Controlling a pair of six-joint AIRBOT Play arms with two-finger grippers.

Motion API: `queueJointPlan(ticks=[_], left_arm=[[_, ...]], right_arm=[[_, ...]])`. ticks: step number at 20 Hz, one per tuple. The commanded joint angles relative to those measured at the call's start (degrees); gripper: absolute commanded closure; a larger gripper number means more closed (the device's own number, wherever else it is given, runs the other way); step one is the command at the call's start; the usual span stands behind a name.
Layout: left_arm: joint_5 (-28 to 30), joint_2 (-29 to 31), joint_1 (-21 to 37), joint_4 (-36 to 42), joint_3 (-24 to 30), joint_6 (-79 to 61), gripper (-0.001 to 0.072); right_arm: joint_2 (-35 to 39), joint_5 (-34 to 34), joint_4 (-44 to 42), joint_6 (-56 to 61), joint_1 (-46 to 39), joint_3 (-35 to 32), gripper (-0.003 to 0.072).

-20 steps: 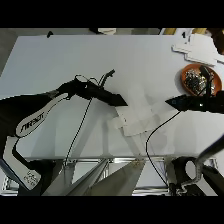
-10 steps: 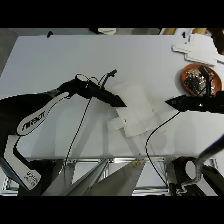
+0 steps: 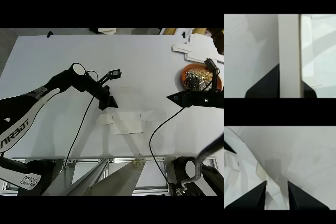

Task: Fold the box and place the chain.

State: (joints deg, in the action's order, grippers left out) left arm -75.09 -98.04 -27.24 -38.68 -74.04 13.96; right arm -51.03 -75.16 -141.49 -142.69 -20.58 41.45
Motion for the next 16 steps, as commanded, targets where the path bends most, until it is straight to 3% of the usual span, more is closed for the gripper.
queueJointPlan(ticks=[1, 4, 9, 12, 16], left_arm=[[-3.43, 3.58, -0.76, -9.86, 0.00, -0.68, 0.0707], [0.85, 3.52, -1.09, -6.60, 2.25, -4.96, 0.0708], [15.21, 3.17, -3.06, -3.78, 5.35, -13.09, 0.0708], [16.52, 0.90, -3.96, -0.31, 5.44, -15.93, 0.0708], [21.42, -0.11, -5.77, -1.88, 5.46, -16.74, 0.0708]], right_arm=[[1.51, -1.29, 0.09, 0.42, 0.02, 3.85, 0.0386], [2.71, -2.69, 0.22, 1.95, 0.04, 4.02, 0.0389], [2.69, -3.72, 0.28, 1.86, 0.04, 4.02, 0.0392], [2.69, -2.99, 0.46, 1.62, 0.04, 4.02, 0.0392], [2.69, -1.84, 0.57, 1.62, 0.04, 4.02, 0.0392]])
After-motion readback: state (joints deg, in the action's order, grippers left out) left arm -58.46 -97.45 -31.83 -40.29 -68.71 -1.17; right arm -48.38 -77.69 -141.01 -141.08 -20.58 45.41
